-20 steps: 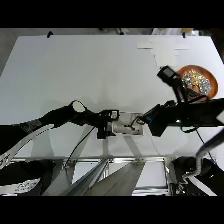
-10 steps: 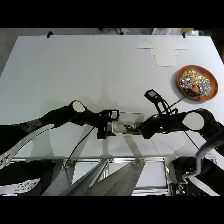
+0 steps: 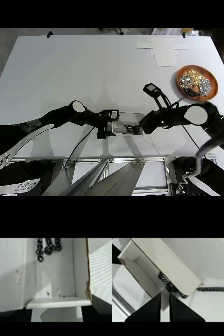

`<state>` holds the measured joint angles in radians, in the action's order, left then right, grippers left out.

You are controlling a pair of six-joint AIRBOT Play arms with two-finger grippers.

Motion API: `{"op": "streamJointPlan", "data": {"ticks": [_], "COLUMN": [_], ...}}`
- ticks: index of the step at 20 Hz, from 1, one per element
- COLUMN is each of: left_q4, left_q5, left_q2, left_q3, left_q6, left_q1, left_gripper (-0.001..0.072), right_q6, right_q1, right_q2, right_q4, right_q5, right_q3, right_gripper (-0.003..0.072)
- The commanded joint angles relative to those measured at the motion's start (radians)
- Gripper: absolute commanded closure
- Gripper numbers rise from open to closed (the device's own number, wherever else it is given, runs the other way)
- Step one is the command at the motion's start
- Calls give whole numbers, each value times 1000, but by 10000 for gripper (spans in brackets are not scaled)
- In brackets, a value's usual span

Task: Fold the box and place the chain.

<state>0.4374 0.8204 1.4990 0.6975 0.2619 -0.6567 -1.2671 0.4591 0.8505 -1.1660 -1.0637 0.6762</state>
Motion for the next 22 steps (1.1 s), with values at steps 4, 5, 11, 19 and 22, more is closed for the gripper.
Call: {"op": "streamJointPlan", "data": {"ticks": [4, 5, 11, 19, 22], "left_q4": [0, 0, 0, 0, 0], "left_q5": [0, 0, 0, 0, 0], "left_q2": [0, 0, 0, 0, 0], "left_q3": [0, 0, 0, 1, 0], "left_q6": [0, 0, 0, 0, 0], "left_q1": [0, 0, 0, 0, 0], "left_gripper": [540, 540, 540, 540, 540], "right_q6": [-185, -197, -224, -278, -282], "right_q1": [-3, -16, -146, -154, -154], "right_q2": [2, 3, 110, 378, 431], "right_q4": [-391, -401, -372, -244, -239], "right_q5": [-74, -69, -58, 35, 38], "right_q3": [79, 79, 67, 67, 67], "right_gripper": [666, 666, 599, 386, 386]}}
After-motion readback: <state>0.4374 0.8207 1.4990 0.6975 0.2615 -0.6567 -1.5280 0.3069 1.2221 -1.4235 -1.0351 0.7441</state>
